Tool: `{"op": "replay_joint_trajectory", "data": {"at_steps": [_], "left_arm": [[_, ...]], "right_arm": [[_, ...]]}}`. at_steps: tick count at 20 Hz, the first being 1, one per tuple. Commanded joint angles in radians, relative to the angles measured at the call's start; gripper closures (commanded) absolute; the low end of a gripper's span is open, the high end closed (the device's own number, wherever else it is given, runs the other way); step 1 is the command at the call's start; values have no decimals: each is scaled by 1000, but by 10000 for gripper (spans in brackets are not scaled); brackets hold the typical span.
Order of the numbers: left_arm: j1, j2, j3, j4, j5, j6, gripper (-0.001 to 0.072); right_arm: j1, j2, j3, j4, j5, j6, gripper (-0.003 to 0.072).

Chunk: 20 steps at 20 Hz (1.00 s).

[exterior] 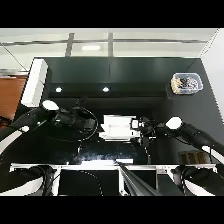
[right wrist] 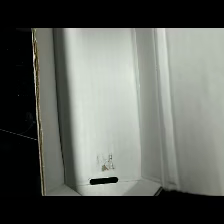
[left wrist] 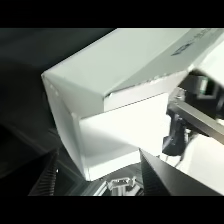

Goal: Fold the box and place the chain.

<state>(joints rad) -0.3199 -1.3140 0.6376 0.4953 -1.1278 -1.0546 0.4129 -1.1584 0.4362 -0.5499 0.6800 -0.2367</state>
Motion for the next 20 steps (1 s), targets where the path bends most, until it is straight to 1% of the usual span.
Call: {"op": "replay_joint_trajectory", "data": {"at_steps": [1, 2, 6, 9, 12, 14, 15, 17, 20], "left_arm": [[-85, 0, 51, 101, 72, -101, 174], [-105, 0, 65, 127, 85, -133, 216], [-167, 0, 111, 217, 147, -291, 220], [-215, 0, 143, 286, 149, -399, 220], [-255, 0, 168, 340, 153, -451, 219], [-279, 0, 181, 389, 165, -542, 220], [-295, 0, 187, 423, 174, -583, 220], [-336, -1, 201, 536, 193, -704, 219], [-417, -13, 228, 751, 203, -927, 219]], "right_arm": [[1, 0, 0, 0, 0, 0, 456], [1, 0, 0, 0, 0, 0, 455], [1, 0, 0, 0, 0, 0, 455], [1, 0, 0, 0, 0, 0, 455], [1, 0, 0, 0, 0, 0, 455], [1, 0, 0, 0, 0, 0, 455], [1, 0, 0, 0, 0, 0, 455], [1, 0, 0, 0, 0, 0, 455], [1, 0, 0, 0, 0, 0, 455]]}}
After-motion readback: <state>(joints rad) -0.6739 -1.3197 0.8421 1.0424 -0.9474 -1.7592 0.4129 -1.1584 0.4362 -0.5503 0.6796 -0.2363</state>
